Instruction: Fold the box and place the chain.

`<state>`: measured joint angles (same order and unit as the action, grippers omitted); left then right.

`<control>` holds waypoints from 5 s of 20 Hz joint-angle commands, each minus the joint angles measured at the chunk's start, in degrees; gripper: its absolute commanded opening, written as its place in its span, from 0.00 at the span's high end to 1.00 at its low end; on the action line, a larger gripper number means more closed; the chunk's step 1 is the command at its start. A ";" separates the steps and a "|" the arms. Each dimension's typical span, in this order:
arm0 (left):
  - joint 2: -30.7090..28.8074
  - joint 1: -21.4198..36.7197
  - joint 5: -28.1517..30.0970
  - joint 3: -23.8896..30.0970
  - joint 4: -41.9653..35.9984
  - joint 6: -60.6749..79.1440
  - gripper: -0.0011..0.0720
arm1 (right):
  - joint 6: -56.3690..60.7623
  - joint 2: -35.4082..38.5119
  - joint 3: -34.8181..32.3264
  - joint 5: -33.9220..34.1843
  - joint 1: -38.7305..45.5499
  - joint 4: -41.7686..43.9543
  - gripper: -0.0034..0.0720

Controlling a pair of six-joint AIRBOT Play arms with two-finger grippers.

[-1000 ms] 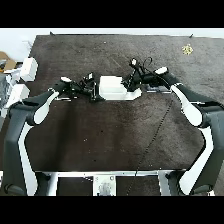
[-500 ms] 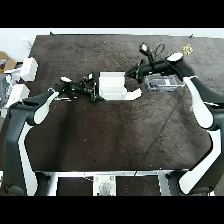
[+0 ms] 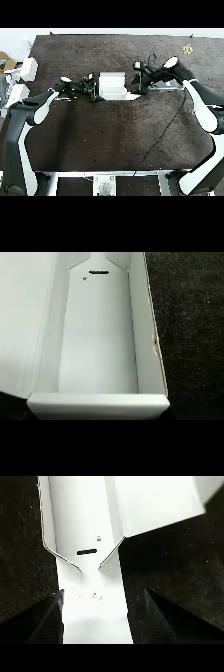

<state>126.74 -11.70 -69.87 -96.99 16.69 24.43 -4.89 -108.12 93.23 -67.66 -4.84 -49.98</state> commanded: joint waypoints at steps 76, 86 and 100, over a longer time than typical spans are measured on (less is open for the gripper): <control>0.02 0.04 0.28 -0.02 0.00 0.02 0.68 | 55.21 1.66 -11.69 5.22 5.86 14.34 0.69; 0.02 0.04 0.31 -0.02 0.00 0.04 0.68 | 53.75 1.64 -11.67 2.86 4.72 21.92 0.32; 0.02 0.04 0.31 -0.02 0.00 0.04 0.67 | 63.34 -1.75 -1.60 2.23 -2.95 9.75 0.37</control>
<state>126.74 -11.70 -69.58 -96.99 16.69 24.45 56.42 -109.23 89.76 -65.76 -6.37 -37.85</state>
